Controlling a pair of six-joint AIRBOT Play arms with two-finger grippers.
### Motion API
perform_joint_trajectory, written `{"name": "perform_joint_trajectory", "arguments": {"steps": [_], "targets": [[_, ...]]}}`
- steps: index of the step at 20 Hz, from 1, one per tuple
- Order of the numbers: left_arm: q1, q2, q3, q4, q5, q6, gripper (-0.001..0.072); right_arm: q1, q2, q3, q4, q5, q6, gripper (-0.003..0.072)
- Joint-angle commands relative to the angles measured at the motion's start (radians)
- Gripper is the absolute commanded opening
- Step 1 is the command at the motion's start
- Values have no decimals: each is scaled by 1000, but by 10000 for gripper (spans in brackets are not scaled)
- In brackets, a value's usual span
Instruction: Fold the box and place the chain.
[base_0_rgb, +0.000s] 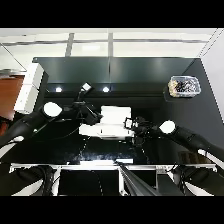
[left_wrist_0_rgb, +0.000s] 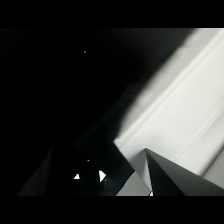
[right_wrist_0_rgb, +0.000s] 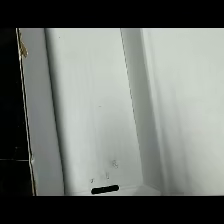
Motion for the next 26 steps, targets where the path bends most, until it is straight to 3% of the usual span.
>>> {"name": "perform_joint_trajectory", "arguments": {"steps": [1,5,7,9,12,16,21,22,24,26], "targets": [[84,84,7,172,-105,0,707,1,-1,0,0,0,0,536],[175,124,7,320,-316,15,706,1,-1,0,0,0,0,536],[180,114,3,311,-441,84,705,1,-1,0,0,0,0,536],[147,105,-21,269,-467,267,705,1,-1,0,0,0,0,536],[71,83,-55,238,-385,498,705,1,-1,0,0,0,0,536],[-14,25,-58,164,-163,498,705,1,-1,0,0,0,0,536],[-69,-12,-58,136,-164,522,696,1,-1,0,0,0,0,536],[-69,-12,-58,137,-163,522,662,1,-1,0,0,0,0,536],[-70,-12,-58,135,-165,522,500,1,-1,0,0,0,0,536],[-70,-12,-58,135,-169,522,422,1,-1,0,1,0,0,536]]}}
